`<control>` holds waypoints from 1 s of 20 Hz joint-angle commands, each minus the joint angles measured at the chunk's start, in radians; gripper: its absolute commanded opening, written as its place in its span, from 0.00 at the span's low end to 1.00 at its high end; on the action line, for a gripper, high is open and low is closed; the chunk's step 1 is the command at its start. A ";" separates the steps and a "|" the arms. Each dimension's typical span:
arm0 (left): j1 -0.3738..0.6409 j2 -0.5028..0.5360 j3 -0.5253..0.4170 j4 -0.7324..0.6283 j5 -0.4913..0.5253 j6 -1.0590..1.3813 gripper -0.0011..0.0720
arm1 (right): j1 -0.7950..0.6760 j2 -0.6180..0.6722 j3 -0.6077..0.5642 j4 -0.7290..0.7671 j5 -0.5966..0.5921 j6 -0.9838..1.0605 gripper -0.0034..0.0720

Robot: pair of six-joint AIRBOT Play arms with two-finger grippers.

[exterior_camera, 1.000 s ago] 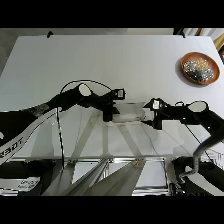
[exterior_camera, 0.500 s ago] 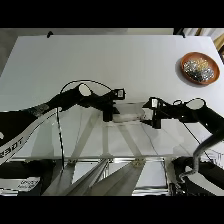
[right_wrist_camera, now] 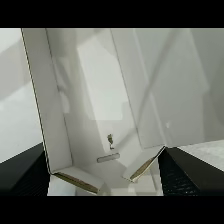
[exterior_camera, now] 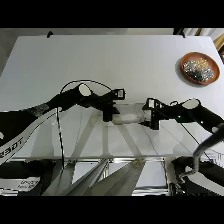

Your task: Fold the box and place the chain.

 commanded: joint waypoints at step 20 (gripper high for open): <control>0.000 0.001 0.000 0.000 0.000 0.000 0.03 | 0.034 -0.091 0.001 0.054 -0.007 -0.098 0.78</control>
